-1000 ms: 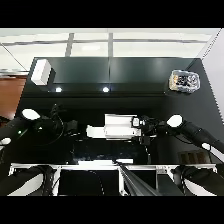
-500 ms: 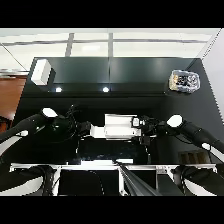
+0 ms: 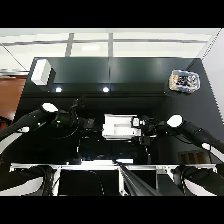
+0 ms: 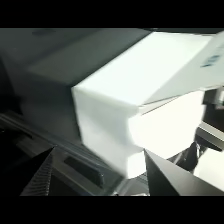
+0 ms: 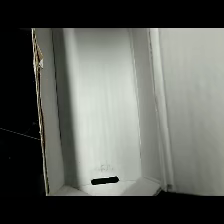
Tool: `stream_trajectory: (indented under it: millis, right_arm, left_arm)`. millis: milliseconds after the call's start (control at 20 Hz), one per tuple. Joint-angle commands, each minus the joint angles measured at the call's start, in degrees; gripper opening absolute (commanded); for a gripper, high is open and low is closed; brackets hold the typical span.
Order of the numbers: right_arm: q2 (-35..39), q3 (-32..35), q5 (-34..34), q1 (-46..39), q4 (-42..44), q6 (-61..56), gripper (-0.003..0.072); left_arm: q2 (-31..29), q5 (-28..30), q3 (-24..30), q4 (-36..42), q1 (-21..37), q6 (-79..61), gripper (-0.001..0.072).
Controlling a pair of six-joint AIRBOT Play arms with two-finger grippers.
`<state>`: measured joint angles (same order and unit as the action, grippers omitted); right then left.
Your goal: Fold the box and place the chain.
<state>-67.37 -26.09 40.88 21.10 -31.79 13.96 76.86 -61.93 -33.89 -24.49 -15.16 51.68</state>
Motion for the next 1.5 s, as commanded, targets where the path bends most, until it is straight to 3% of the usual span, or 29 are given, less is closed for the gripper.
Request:
stream_trajectory:
  millis: [0,150,650,1050,1450]
  right_arm:
    - [0.0,0.0,0.0,0.0,0.0,0.0,0.0477]
    - [0.0,0.0,0.0,0.0,0.0,0.0,0.0477]
    - [0.0,0.0,0.0,0.0,0.0,0.0,0.0477]
    - [0.0,0.0,0.0,0.0,0.0,0.0,0.0477]
    - [0.0,0.0,0.0,0.0,0.0,0.0,0.0477]
  left_arm:
    - [0.0,-2.0,-1.7,0.2,-0.3,-1.1,0.0636]
    - [0.0,-2.3,-3.8,-2.8,-2.6,1.3,0.0631]
    - [-0.9,6.1,-14.5,-23.0,-16.1,31.3,0.0621]
    - [-0.9,6.0,-15.1,-25.0,-17.8,39.2,0.0621]
    - [-0.9,9.0,-15.7,-32.0,-22.5,48.0,0.0618]
